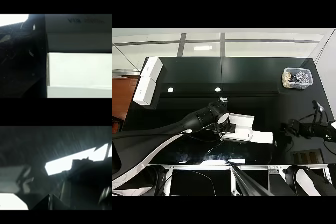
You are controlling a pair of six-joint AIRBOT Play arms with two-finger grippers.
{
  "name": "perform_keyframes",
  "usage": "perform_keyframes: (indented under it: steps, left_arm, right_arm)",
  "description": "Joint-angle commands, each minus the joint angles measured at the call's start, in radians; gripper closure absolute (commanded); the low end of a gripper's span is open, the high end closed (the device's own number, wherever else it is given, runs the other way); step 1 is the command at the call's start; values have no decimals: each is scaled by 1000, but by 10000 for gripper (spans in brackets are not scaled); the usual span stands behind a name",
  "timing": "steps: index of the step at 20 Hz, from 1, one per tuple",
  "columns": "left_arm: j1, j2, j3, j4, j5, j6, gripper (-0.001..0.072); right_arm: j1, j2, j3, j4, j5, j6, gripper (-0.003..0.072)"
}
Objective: Fold the box and place the chain.
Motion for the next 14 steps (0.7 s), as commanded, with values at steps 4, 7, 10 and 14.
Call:
perform_keyframes:
  steps: [4,7,10,14]
  left_arm:
    - [1,0,0,-1,0,-1,679]
    - [1,0,0,-3,0,-1,679]
    - [1,0,0,-26,0,-1,679]
    - [2,0,0,-26,0,0,679]
  right_arm:
    - [58,-174,-13,84,164,6,639]
    - [144,-229,-13,156,97,-28,638]
    - [229,-251,-13,295,56,-113,634]
    - [299,-251,1,449,52,-253,152]
